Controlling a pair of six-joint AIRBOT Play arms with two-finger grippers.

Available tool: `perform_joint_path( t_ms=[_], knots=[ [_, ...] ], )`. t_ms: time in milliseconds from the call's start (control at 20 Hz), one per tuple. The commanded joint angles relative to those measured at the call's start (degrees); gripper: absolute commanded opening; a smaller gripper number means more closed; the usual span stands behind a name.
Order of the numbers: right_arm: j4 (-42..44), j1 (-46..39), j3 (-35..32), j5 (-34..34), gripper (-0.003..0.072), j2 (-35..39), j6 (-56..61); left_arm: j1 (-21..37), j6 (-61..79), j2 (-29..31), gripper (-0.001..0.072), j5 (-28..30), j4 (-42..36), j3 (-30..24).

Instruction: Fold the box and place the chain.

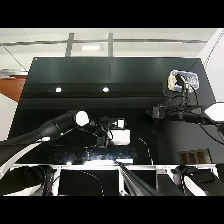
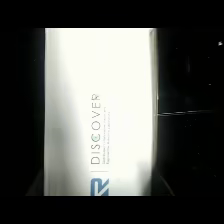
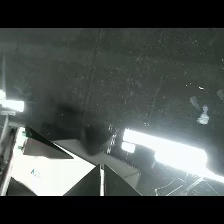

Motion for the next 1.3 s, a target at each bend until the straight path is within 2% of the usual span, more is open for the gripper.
perform_joint_path(
  t_ms=[0, 100, 200, 300, 450, 550, 700, 800, 900, 1200, 1250],
  knots=[
    [-0.44, -0.02, 0.04, -0.07, 0.0041, 0.04, 0.0, -0.83, -6.29, -0.94, 0.0393, 0.98, 5.38, 0.59],
    [-0.57, -0.02, 0.04, -0.07, 0.0042, 0.04, 0.0, 1.38, -13.66, -0.94, 0.0377, -0.98, 11.15, 2.47],
    [-0.57, -0.02, 0.04, -0.11, 0.0042, 0.04, 0.0, 6.6, -19.67, -0.94, 0.0376, -3.85, 17.79, 5.2],
    [-0.55, -0.02, 0.04, -0.11, 0.0042, 0.04, 0.02, 15.69, -23.96, -0.94, 0.0377, -4.28, 22.34, 8.2],
    [-0.48, -0.02, 0.04, -0.11, 0.0041, 0.04, 0.02, 33.07, -33.2, -1.86, 0.0378, 1.33, 22.8, 13.79],
    [-0.33, -0.02, 0.04, -0.13, 0.0041, 0.04, 0.04, 44.15, -39.87, -5.79, 0.0379, 1.9, 22.86, 20.7],
    [-0.07, -0.02, 0.04, -0.11, 0.0042, 0.04, 0.04, 55.82, -42.84, -16.76, 0.0379, -4.79, 23.06, 36.04],
    [0.31, -0.02, 0.04, -0.15, 0.0042, 0.04, 0.04, 60.48, -48.04, -24.55, 0.0379, -7.89, 23.1, 46.51],
    [0.52, -0.02, 0.04, -0.31, 0.0042, 0.04, 0.04, 63.12, -49.81, -31.04, 0.0378, -8.28, 23.17, 54.6],
    [2.58, -0.02, 0.04, -0.11, 0.0042, 0.04, 0.04, 63.43, -54.34, -44.15, 0.0379, -9.18, 25.55, 67.71],
    [2.8, 0.0, 0.04, -0.09, 0.0042, 0.04, 0.07, 63.17, -54.88, -45.09, 0.0447, -9.57, 25.62, 68.7]
  ],
)
